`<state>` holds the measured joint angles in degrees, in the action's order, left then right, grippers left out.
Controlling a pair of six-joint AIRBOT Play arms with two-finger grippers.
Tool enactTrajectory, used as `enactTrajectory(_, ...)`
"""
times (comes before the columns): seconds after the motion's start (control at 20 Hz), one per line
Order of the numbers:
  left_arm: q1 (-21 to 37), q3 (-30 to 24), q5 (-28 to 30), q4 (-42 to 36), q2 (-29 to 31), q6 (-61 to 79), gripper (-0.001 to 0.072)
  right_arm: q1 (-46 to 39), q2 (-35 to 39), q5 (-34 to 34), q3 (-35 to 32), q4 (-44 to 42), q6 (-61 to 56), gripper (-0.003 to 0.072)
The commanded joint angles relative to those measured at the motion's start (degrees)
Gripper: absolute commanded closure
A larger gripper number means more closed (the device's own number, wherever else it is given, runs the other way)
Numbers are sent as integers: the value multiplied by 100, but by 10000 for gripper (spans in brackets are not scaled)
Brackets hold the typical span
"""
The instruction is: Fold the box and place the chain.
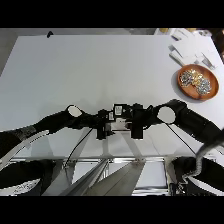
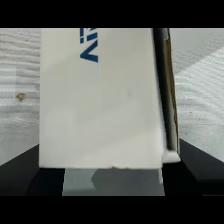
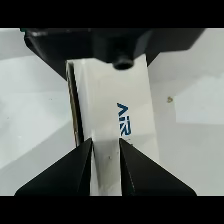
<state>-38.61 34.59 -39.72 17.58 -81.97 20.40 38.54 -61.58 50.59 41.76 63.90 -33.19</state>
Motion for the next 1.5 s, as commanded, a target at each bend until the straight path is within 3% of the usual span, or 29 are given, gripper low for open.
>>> enactTrajectory(0.0, -4, -4, 4, -2, 2, -4, 574, 2, -22, 363, -4, -26, 26, 427)
enactTrajectory(0.05, -4, -4, 4, -2, 2, -2, 574, 2, -22, 365, -4, -79, 28, 384)
enactTrajectory(0.2, -4, -4, 4, 0, 2, -2, 574, 2, -11, 407, -4, -120, 28, 383)
enactTrajectory(0.3, -4, -4, 4, -2, 2, -2, 574, 2, 24, 431, -4, -142, 24, 281)
enactTrajectory(0.55, -4, -4, 4, -2, 2, -2, 574, 0, 271, 424, -2, -184, 15, 271)
enactTrajectory(0.65, -4, -4, 4, -2, 2, -2, 574, 0, 374, 391, -2, -186, -7, 365)
enactTrajectory(0.8, -4, -4, 4, -2, 2, -2, 574, 0, 334, 358, -4, -205, -151, 651)
enactTrajectory(1.45, -4, -4, 4, -2, 2, -2, 574, 2, -39, 555, -20, -243, -151, 667)
